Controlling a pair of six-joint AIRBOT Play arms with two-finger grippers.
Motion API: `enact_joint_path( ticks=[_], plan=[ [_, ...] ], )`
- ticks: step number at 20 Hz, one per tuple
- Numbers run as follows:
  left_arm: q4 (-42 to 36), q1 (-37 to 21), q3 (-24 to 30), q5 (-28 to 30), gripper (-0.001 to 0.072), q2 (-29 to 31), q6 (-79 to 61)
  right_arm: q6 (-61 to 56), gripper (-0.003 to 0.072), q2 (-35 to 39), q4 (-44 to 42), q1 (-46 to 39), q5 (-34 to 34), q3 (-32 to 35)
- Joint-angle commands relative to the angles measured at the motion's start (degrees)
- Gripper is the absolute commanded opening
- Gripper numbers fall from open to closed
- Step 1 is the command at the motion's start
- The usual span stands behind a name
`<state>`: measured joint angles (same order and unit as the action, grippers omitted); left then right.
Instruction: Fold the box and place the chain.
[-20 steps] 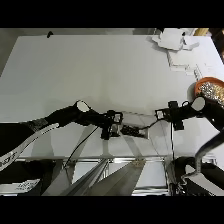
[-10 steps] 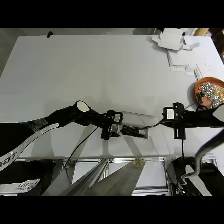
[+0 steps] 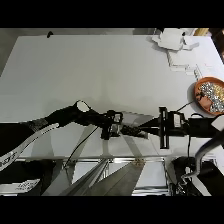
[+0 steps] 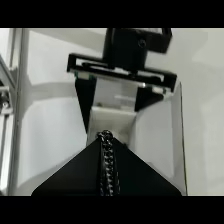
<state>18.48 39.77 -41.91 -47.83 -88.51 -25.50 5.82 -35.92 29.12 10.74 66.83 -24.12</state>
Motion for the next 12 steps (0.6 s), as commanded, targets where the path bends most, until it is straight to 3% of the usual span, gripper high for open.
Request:
enact_joint_path(
  ticks=[1,3,5,6,9,12],
  plan=[
    [0.0,0.0,0.0,0.0,0.0333,0.0,0.0,0.2,0.0018,-3.8,-1.9,9.5,-11.3,1.0],
    [0.0,0.0,0.0,0.0,0.0333,0.0,0.0,0.2,0.0019,-7.5,-0.9,13.0,-15.4,1.0],
    [0.0,0.0,0.0,0.0,0.0333,0.0,0.0,-0.5,0.0196,-9.1,3.1,13.3,-16.2,-0.1],
    [0.0,0.0,0.0,0.0,0.0333,0.0,0.0,-2.1,0.0243,-9.1,7.7,13.2,-15.0,-1.9],
    [0.0,0.0,0.0,0.0,0.0333,0.0,0.0,-6.1,0.0247,-9.1,22.0,8.0,-5.2,-11.6],
    [0.0,0.0,0.0,0.0,0.0333,0.0,0.0,-5.2,0.0246,-9.1,23.5,-4.7,-0.1,-17.3]
  ],
)
